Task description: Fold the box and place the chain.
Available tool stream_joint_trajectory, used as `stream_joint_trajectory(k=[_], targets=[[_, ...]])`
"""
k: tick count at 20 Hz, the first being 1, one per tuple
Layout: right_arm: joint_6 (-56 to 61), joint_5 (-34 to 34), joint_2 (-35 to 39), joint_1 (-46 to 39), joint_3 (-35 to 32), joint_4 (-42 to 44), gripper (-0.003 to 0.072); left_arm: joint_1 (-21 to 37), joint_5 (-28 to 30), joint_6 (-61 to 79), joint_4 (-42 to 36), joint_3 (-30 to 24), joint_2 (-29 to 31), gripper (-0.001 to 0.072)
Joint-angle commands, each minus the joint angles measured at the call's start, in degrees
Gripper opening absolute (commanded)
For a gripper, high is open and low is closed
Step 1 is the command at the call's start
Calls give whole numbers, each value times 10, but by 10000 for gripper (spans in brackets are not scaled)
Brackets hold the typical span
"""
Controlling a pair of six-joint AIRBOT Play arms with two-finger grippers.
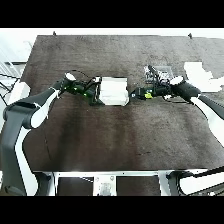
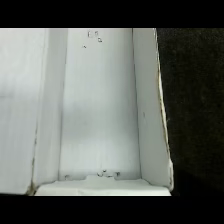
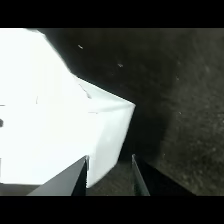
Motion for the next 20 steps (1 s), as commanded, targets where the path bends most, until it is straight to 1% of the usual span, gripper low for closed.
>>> stream_joint_trajectory(k=[1,2,3,6,7,8,15,17,18,20], targets=[[1,2,2,3,9,12,340,0,0,0,0,0,0,627],[1,2,2,3,9,19,374,0,0,0,0,0,0,628],[0,2,2,5,9,23,438,0,0,0,0,0,0,627],[1,1,0,18,9,23,440,0,0,0,0,0,0,627],[1,1,-1,22,9,23,464,0,0,0,0,0,0,628],[3,1,-2,24,10,23,518,0,0,0,0,0,0,627],[33,1,-2,40,19,23,518,0,0,0,0,0,0,628],[45,-13,-2,49,23,21,518,0,0,0,0,0,0,627],[49,-17,-2,51,23,14,517,0,0,0,0,0,0,628],[91,-29,-2,56,26,-27,517,0,0,0,0,0,0,628]])
